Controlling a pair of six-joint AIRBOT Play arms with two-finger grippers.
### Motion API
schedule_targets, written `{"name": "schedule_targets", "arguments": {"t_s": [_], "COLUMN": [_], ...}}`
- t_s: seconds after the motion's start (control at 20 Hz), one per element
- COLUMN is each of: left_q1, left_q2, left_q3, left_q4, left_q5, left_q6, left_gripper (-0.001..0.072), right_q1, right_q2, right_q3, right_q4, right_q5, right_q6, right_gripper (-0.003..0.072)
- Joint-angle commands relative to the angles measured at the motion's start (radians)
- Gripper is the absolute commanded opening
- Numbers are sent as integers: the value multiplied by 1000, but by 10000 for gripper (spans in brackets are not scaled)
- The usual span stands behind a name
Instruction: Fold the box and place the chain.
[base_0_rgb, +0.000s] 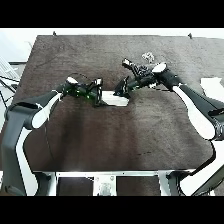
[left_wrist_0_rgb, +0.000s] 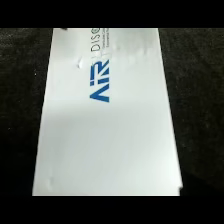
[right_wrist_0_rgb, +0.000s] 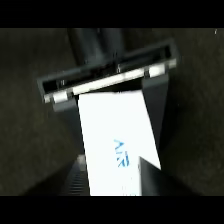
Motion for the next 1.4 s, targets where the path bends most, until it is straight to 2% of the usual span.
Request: {"name": "schedule_targets", "arguments": {"t_s": [0.0, 0.15, 0.35, 0.6, 0.75, 0.85, 1.05, 1.35], "left_q1": [1, 1, 1, 1, 1, 1, 1, 1], "left_q2": [0, 0, 0, 0, 0, 0, 0, 0], "left_q3": [0, 0, 0, 0, 0, 0, 0, 0], "left_q4": [2, 2, 2, 2, 2, 2, 2, 2], "left_q5": [-1, -1, -1, 0, 0, 0, 0, 0], "left_q6": [2, 2, 2, 2, 2, 2, 2, 2], "left_gripper": [289, 289, 289, 289, 289, 289, 289, 289], "right_q1": [-10, -10, -7, 19, 18, 6, -17, -21], "right_q2": [0, 0, -19, -26, -24, -10, 85, 262], "right_q3": [-13, -63, -119, -127, -119, -105, -97, -124], "right_q4": [34, 29, -4, -88, -85, -32, 127, 138], "right_q5": [-1, -2, -3, -27, -36, -35, -35, -35], "right_q6": [5, 22, 66, 101, 100, 88, 29, 120], "right_gripper": [180, 14, 15, 15, 15, 14, 14, 13]}}
